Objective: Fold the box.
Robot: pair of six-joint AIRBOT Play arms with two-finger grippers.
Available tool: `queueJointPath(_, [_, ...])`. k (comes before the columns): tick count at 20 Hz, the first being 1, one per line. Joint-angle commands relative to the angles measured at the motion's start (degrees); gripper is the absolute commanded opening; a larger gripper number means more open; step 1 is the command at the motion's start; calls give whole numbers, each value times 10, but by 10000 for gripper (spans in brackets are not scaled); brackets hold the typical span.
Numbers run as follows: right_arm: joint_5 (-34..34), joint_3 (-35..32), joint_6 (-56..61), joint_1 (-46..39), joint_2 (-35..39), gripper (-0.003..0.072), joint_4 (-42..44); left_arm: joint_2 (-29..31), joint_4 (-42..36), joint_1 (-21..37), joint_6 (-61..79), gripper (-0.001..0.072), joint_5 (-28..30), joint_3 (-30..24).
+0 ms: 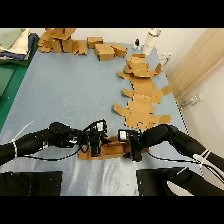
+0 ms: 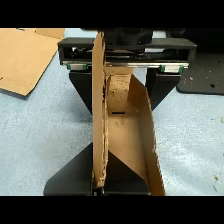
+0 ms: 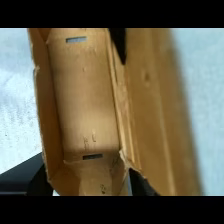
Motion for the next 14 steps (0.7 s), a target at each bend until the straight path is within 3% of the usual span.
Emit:
queueJointPath(1, [0, -7, 0, 0, 0, 584, -2, 0, 0, 0, 0, 14, 0, 0])
queueJointPath(4, [4, -7, 0, 0, 0, 501, -1, 0, 0, 0, 0, 13, 0, 0])
queueJointPath(7, [4, -7, 0, 0, 7, 501, -1, 0, 0, 0, 0, 14, 0, 0])
queueJointPath(9, [1, -7, 0, 0, 9, 432, -1, 0, 0, 0, 0, 13, 0, 0])
queueJointPath(14, [4, -7, 0, 2, 10, 432, 13, 0, 0, 0, 0, 14, 0, 0])
